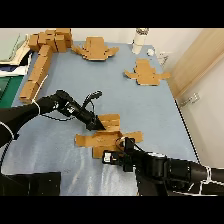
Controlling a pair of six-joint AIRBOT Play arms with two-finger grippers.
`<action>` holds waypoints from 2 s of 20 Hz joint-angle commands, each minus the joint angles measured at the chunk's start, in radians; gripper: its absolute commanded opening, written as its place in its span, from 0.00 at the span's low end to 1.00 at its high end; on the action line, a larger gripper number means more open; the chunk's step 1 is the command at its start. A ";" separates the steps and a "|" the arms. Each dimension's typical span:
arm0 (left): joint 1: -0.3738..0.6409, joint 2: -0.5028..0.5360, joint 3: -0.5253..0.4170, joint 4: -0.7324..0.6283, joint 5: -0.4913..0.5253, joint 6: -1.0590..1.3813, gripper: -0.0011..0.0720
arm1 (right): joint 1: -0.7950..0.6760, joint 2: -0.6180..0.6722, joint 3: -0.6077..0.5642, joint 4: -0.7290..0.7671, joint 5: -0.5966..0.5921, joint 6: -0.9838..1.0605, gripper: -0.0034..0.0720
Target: Fold the box.
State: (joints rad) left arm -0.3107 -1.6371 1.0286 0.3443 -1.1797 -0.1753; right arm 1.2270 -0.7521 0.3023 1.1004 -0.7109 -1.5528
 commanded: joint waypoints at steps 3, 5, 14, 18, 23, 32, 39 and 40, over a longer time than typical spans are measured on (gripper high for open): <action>-0.001 0.000 0.000 0.000 0.000 0.001 0.03 | 0.002 -0.002 0.000 -0.017 0.051 0.001 0.72; -0.001 0.000 0.000 0.000 0.000 0.000 0.03 | 0.002 0.000 0.004 -0.019 0.041 0.001 0.72; -0.001 0.000 0.000 0.000 0.000 0.000 0.03 | -0.010 -0.001 0.014 -0.196 0.094 0.404 0.74; -0.001 0.000 0.000 0.000 0.000 0.000 0.03 | -0.029 0.020 0.026 -0.231 0.075 0.408 1.00; -0.001 0.000 0.000 0.000 0.000 0.000 0.03 | -0.066 0.145 0.013 -0.219 0.039 0.288 1.00; -0.001 0.000 0.000 0.000 0.000 0.000 0.03 | -0.259 0.134 -0.005 -0.027 0.140 0.002 1.00; -0.001 0.000 0.000 0.000 0.000 0.000 0.03 | -0.661 0.037 0.025 0.933 0.153 -1.150 1.00; -0.001 0.000 0.000 0.000 0.000 0.000 0.03 | -0.706 0.001 0.046 1.014 0.121 -1.265 1.00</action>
State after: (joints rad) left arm -0.3119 -1.6371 1.0286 0.3443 -1.1797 -0.1749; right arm 0.6647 -0.6865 0.3199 1.6962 -0.5404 -2.3108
